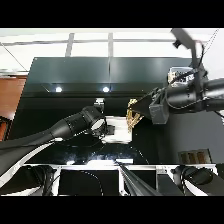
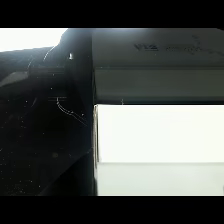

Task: Fold the box and place the chain.

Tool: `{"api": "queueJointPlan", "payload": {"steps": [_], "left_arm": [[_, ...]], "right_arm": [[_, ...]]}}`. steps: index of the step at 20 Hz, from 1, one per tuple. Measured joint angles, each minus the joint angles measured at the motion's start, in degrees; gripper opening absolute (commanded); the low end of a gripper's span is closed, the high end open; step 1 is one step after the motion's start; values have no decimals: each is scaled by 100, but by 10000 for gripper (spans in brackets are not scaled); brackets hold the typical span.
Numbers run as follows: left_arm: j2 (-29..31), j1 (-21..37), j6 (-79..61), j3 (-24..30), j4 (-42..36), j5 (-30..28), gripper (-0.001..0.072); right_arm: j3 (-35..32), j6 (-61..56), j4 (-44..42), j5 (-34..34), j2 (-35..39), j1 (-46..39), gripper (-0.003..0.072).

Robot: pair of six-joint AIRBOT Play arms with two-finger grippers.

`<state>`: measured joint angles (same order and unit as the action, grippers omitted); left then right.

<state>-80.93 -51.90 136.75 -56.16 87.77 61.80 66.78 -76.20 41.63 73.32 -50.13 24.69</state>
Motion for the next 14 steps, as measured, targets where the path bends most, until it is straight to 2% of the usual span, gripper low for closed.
{"api": "queueJointPlan", "payload": {"steps": [3, 7, 10, 14], "left_arm": [[0, 0, 0, 0, 0, 0, 26], [0, 0, 0, 0, 0, 2, 26], [0, 0, 0, 0, 0, 4, 27], [0, 0, 0, 0, 0, 7, 26]], "right_arm": [[-468, 74, 35, -50, -22, 79, 10], [-1043, 166, 42, -599, -131, 352, 11], [-1246, 190, 52, -1027, -317, 485, 11], [-1432, 184, 229, -1231, -544, 546, 12]]}}
